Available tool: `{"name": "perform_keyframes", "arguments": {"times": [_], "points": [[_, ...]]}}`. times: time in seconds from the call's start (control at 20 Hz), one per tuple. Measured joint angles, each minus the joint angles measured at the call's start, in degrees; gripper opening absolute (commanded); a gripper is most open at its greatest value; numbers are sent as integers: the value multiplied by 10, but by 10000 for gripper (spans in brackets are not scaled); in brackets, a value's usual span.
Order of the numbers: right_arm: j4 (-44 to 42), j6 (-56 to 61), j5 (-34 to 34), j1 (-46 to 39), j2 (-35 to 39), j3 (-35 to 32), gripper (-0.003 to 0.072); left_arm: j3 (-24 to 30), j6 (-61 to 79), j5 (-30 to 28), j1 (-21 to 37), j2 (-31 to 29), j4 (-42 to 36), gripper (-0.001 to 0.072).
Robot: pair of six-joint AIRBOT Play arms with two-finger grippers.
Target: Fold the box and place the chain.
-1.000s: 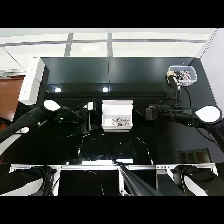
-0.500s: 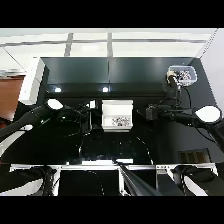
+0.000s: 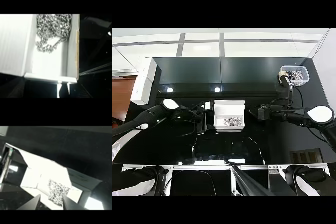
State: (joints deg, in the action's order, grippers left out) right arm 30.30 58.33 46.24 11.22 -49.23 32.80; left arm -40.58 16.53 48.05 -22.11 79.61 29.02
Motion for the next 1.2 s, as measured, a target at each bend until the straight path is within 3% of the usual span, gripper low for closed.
{"name": "perform_keyframes", "arguments": {"times": [0.45, 0.5, 0.55, 0.6, 0.75, 1.05, 1.2], "points": [[0, 0, -2, 0, 0, 0, 326, -20, 2, 3, -25, 16, 16, 688], [0, 0, -3, 0, 0, 0, 375, -20, 2, 2, -26, 16, 18, 670], [0, 0, -3, 0, 0, 0, 711, -21, 1, 0, -26, 16, 18, 612], [0, 1, -3, 1, 0, 0, 720, -21, 0, 0, -26, 16, 19, 552], [-6, 11, -11, 7, 0, 0, 720, -21, -2, -3, -27, 16, 19, 482], [-70, 29, -114, 11, -17, 23, 720, -21, -10, -10, -27, 16, 20, 483], [-78, 23, -127, 11, -62, 49, 720, -21, -11, -12, -27, 16, 20, 485]]}}
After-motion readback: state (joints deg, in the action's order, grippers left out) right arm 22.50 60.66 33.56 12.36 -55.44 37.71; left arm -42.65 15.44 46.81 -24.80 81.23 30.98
